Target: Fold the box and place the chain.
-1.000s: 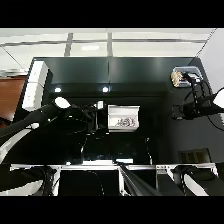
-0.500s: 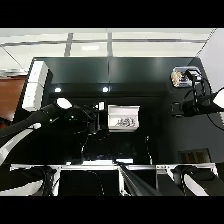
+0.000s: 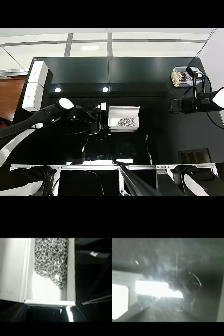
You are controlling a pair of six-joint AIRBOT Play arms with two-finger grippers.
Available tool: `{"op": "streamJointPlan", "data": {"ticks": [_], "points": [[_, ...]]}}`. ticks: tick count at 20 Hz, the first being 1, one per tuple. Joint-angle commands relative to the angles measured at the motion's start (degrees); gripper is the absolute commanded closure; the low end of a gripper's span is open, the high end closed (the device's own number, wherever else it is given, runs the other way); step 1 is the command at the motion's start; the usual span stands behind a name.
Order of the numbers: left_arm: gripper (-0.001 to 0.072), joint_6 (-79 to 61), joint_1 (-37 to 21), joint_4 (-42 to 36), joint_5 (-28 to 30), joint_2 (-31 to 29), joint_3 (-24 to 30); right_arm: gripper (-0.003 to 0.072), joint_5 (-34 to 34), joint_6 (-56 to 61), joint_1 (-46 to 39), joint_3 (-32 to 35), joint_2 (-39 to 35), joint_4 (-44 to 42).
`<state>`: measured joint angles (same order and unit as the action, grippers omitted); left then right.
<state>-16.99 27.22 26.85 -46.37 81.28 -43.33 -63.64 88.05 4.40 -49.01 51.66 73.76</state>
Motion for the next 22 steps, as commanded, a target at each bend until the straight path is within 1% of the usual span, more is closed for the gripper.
{"op": "streamJointPlan", "data": {"ticks": [1, 2, 3, 5, 7, 8, 10, 12, 15, 17, 19, 21, 22], "points": [[0.0317, 0.0, 0.4, 0.3, 0.3, 0.1, -0.1, -0.0034, 9.5, -0.5, 0.6, 0.0, 1.0, -4.1], [0.0317, 0.0, 0.4, 0.3, 0.3, 0.1, -0.1, -0.0034, 12.4, -0.5, 1.3, 0.0, 2.2, -4.7], [0.0317, 0.0, 0.4, 0.3, 0.3, 0.1, -0.1, -0.0034, 14.8, -1.2, 1.9, 0.0, 3.8, -7.1], [0.0317, 0.0, 0.4, 0.3, 0.1, 0.1, -0.1, -0.0034, 17.2, -8.6, 3.8, 0.0, 8.5, -16.7], [0.0317, 0.0, 0.4, 0.3, -0.2, 0.1, -0.1, -0.0034, 16.2, -19.3, 6.0, 0.0, 13.5, -25.1], [0.0317, 0.0, 0.4, 0.3, -0.2, 0.1, -0.1, -0.0034, 14.8, -25.2, 7.2, 0.0, 15.4, -27.3], [0.0317, 0.0, 0.4, 0.3, -0.2, 0.1, -0.1, -0.0034, 12.7, -35.4, 9.7, 0.0, 17.0, -26.0], [0.0317, 0.0, 0.4, 0.3, -0.2, 0.1, -0.1, -0.0034, 10.9, -42.1, 11.2, -0.1, 16.9, -24.2], [0.0317, 0.0, 0.4, 0.3, -0.2, 0.1, -0.1, -0.0034, 5.6, -59.5, 11.8, -0.3, 16.9, -24.2], [0.0317, 0.0, 0.5, 0.4, -0.2, 0.1, -0.1, -0.0034, 2.9, -68.8, 11.8, -0.3, 16.9, -24.2], [0.0317, 0.0, 1.2, 1.7, -0.2, 0.1, -0.1, -0.0034, 3.3, -71.1, 11.8, 0.3, 17.0, -27.0], [0.0317, 0.1, 1.9, 2.9, -0.1, 0.1, -0.1, -0.0034, 2.1, -73.2, 12.2, 0.3, 17.0, -30.3], [0.0317, 0.0, 2.0, 2.9, -0.1, 0.1, -0.1, -0.0034, 1.9, -73.4, 12.5, 0.3, 17.0, -30.2]]}}
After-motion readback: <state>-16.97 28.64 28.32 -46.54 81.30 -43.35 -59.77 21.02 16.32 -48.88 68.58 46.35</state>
